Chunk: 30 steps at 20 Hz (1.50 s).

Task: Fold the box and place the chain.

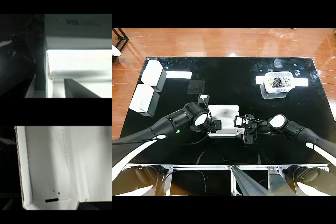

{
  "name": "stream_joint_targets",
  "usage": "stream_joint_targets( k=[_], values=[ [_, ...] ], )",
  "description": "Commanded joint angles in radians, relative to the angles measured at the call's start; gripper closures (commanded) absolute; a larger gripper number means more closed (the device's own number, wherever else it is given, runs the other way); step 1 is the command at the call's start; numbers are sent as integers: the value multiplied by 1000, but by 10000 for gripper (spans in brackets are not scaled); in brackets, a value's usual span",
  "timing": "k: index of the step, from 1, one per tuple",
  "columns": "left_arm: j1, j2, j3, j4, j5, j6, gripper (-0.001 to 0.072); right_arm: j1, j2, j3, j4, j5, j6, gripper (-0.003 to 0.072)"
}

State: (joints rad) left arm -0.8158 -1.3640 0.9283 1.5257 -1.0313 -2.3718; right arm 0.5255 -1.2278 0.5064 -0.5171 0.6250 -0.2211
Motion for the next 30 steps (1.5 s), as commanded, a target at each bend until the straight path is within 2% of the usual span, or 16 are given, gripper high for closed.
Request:
stream_joint_targets(
  k=[1,6,7,9,10,13,14,15,18,21,23,27,28,29,30],
  values=[
    [0,-27,3,-1,-11,-1,273,0,0,0,0,0,0,391],
    [0,-32,3,0,-6,0,419,0,0,0,0,0,0,391],
    [0,-32,3,0,2,0,421,0,0,0,0,0,0,391],
    [0,-32,3,0,10,7,630,0,0,0,0,0,0,392],
    [0,-32,3,-1,12,11,674,0,0,0,0,0,0,391],
    [0,-32,3,-1,6,11,688,0,0,0,6,4,0,383],
    [0,-31,3,-1,-3,11,689,0,0,0,21,7,0,237],
    [0,-31,3,0,-14,11,689,0,4,0,32,7,1,-10],
    [0,-20,3,12,-45,11,689,-3,56,1,0,9,31,-12],
    [1,-14,3,38,-54,13,689,-3,130,1,-161,30,102,-11],
    [2,-14,3,40,-52,28,689,-2,134,0,-249,68,117,-11],
    [4,-24,3,40,-51,30,689,5,122,0,-216,69,111,-9],
    [4,-27,3,37,-51,30,689,11,112,0,-215,69,103,7],
    [4,-28,3,37,-51,30,688,22,103,0,-213,67,97,130],
    [4,-28,3,37,-51,31,689,36,95,0,-204,55,97,154]
  ],
)
